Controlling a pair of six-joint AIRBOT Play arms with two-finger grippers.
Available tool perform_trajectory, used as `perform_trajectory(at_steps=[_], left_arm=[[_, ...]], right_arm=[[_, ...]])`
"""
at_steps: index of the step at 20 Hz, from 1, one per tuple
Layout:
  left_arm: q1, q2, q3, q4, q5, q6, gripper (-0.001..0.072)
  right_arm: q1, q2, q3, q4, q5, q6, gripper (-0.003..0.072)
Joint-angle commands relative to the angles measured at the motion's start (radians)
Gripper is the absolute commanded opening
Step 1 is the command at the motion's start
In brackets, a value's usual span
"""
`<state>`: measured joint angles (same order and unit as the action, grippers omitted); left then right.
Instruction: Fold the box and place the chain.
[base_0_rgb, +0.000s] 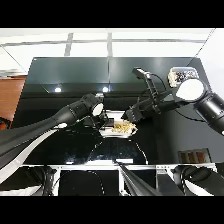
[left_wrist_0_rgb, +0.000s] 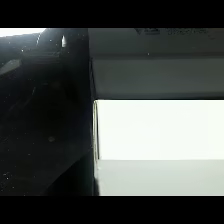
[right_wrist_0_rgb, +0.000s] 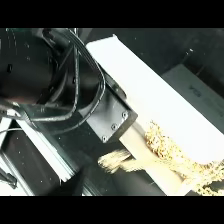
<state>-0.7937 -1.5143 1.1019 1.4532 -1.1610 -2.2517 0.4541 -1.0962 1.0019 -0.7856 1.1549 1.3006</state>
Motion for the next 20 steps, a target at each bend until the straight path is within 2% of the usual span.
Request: perform_trajectory(at_steps=[1, 4, 7, 10, 12, 13, 14, 15, 17, 19, 20], left_arm=[[0.001, 0.0, 0.0, 0.0, 0.001, 0.0, 0.0029], [0.001, 0.0, 0.0, 0.0, 0.0, 0.0, 0.0029], [0.001, 0.0, 0.0, 0.0, 0.0, 0.0, 0.0029], [0.001, 0.0, 0.0, 0.0, 0.0, 0.0, 0.0029], [0.001, 0.0, 0.0, 0.0, 0.0, 0.0, 0.0029], [0.001, 0.0, 0.0, 0.0, 0.0, 0.0, 0.0029], [0.001, 0.0, 0.0, 0.0, 0.0, 0.0, 0.0029], [0.001, 0.0, 0.0, 0.0, 0.001, 0.0, 0.0029], [0.001, 0.0, 0.0, 0.0, 0.0, 0.0, 0.0029], [0.001, 0.0, 0.0, 0.0, 0.0, 0.0, 0.0029], [0.001, 0.0, 0.0, 0.0, 0.001, 0.0, 0.0029]], right_arm=[[-0.022, -0.015, -0.001, -0.004, 0.005, 0.029, 0.0312], [-0.103, 0.021, -0.001, -0.053, 0.082, 0.042, 0.0311], [-0.192, 0.15, -0.037, -0.192, 0.093, -0.013, 0.0311], [-0.276, 0.304, -0.235, -0.323, -0.03, -0.064, 0.031], [-0.285, 0.34, -0.409, -0.37, -0.152, -0.117, 0.0311], [-0.279, 0.337, -0.478, -0.346, -0.217, -0.157, 0.0313], [-0.266, 0.337, -0.538, -0.317, -0.293, -0.224, 0.0459], [-0.243, 0.332, -0.583, -0.296, -0.365, -0.313, 0.0711], [-0.203, 0.282, -0.597, -0.288, -0.395, -0.432, 0.0711], [-0.153, 0.223, -0.597, -0.229, -0.445, -0.731, 0.0708], [-0.134, 0.193, -0.596, -0.126, -0.486, -0.919, 0.0708]])
